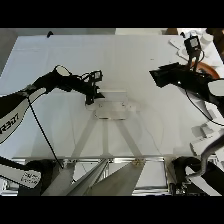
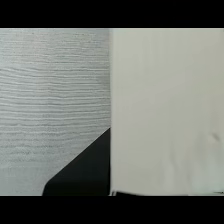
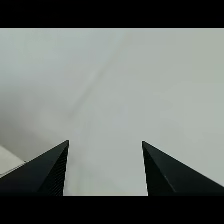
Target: Fold the box and place the chain.
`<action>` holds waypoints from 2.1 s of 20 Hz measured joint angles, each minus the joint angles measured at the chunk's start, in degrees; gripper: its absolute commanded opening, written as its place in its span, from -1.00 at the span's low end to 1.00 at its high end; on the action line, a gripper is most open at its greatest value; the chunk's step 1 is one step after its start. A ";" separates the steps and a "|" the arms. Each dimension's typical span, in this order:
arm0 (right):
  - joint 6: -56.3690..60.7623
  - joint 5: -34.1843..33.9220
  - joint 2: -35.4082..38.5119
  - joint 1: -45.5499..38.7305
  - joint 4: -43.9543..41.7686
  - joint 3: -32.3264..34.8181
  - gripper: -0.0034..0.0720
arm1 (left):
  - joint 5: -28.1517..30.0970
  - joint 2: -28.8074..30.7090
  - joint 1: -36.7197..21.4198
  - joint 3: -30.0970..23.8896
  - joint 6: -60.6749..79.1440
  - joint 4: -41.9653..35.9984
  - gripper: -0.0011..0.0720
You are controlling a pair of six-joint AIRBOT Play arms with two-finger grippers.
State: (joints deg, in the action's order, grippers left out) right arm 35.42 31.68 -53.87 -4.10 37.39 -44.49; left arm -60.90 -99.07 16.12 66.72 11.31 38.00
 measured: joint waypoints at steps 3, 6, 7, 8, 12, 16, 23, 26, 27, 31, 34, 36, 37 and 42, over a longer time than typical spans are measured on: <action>-2.78 5.35 3.56 0.00 -0.02 -1.11 0.37 | 0.00 -0.02 0.00 -0.02 0.00 0.13 -0.94; -4.96 14.32 7.91 0.00 0.04 -1.70 0.37 | 0.00 -0.02 0.02 -0.02 0.00 0.17 -0.94; -5.57 17.64 9.38 0.00 0.17 -1.79 0.37 | 0.00 -0.02 0.00 -0.02 0.00 0.20 -0.94; -6.08 20.65 10.56 0.00 0.61 -1.86 0.37 | 0.00 -0.02 0.02 -0.02 0.00 0.20 -0.94; -7.02 30.53 13.42 0.00 4.33 -1.99 0.77 | 0.02 -0.02 0.02 -0.02 0.00 0.20 -0.94; -8.81 34.77 14.16 0.00 8.20 -1.99 0.83 | 0.02 -0.04 0.02 -0.02 0.00 0.20 -0.94; -19.69 35.65 11.10 1.68 11.41 -1.79 0.88 | 0.02 -0.04 0.02 -0.02 0.00 0.22 -0.94; -24.61 32.22 6.88 3.82 11.58 0.26 0.89 | 0.02 -0.04 0.02 -0.02 0.00 0.22 -0.94; -26.25 30.38 5.20 4.48 11.65 1.42 0.89 | 0.02 -0.04 0.02 -0.02 0.00 0.22 -0.94; -35.17 20.74 -1.60 7.15 9.66 6.86 0.89 | 0.02 -0.04 0.02 -0.02 0.02 0.22 -0.94; -44.13 14.19 -5.68 10.69 7.63 9.57 0.88 | 0.02 -0.04 0.02 -0.02 0.02 0.20 -0.94; -48.78 11.13 -8.15 12.59 5.44 10.40 0.88 | 0.02 -0.07 0.02 -0.02 0.02 0.20 -0.94; -50.34 9.94 -9.29 13.18 4.13 10.64 0.88 | 0.02 -0.07 0.02 -0.02 0.00 0.20 -0.94; -54.03 6.14 -14.91 14.56 -1.70 11.17 0.92 | 0.02 -0.07 0.02 -0.02 0.02 0.20 -0.94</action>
State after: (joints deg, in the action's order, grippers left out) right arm -18.61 37.82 -68.77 10.46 35.68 -33.32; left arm -60.88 -99.13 16.14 66.70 11.33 38.20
